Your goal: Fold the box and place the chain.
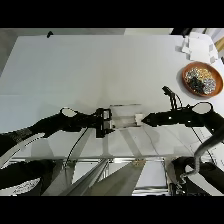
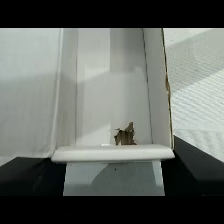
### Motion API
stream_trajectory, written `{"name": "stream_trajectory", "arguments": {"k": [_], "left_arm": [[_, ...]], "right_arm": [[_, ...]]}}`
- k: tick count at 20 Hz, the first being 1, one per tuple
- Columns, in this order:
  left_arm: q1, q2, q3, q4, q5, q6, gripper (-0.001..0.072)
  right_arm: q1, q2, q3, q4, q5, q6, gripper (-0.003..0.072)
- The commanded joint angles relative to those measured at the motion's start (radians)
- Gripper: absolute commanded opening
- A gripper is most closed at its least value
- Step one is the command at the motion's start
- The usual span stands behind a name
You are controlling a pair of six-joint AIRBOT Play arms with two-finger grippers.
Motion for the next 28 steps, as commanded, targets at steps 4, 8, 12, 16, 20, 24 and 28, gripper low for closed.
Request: {"name": "stream_trajectory", "arguments": {"k": [4,8,12,16,20,24,28], "left_arm": [[0.000,0.000,0.001,0.000,0.000,0.000,0.0069],[0.000,0.000,0.001,0.000,0.000,0.000,0.0069],[0.000,0.000,0.001,0.000,0.000,0.000,0.0069],[0.000,0.000,0.001,0.000,0.000,0.000,0.0069],[0.000,0.000,0.001,0.000,0.000,0.000,0.0069],[0.000,0.000,0.001,0.000,0.000,0.000,0.0069],[0.000,0.000,0.001,0.000,0.000,0.000,0.0069]], "right_arm": [[0.064,0.001,0.006,0.008,-0.065,0.008,0.0440],[0.123,0.000,0.041,-0.026,-0.103,0.064,0.0435],[0.206,-0.020,0.108,-0.198,-0.115,0.220,0.0435],[0.308,-0.074,0.172,-0.349,-0.119,0.373,0.0436],[0.378,-0.104,0.216,-0.431,-0.137,0.487,0.0436],[0.430,-0.129,0.241,-0.518,-0.123,0.601,0.0436],[0.504,-0.183,0.275,-0.570,-0.106,0.692,0.0434]]}}
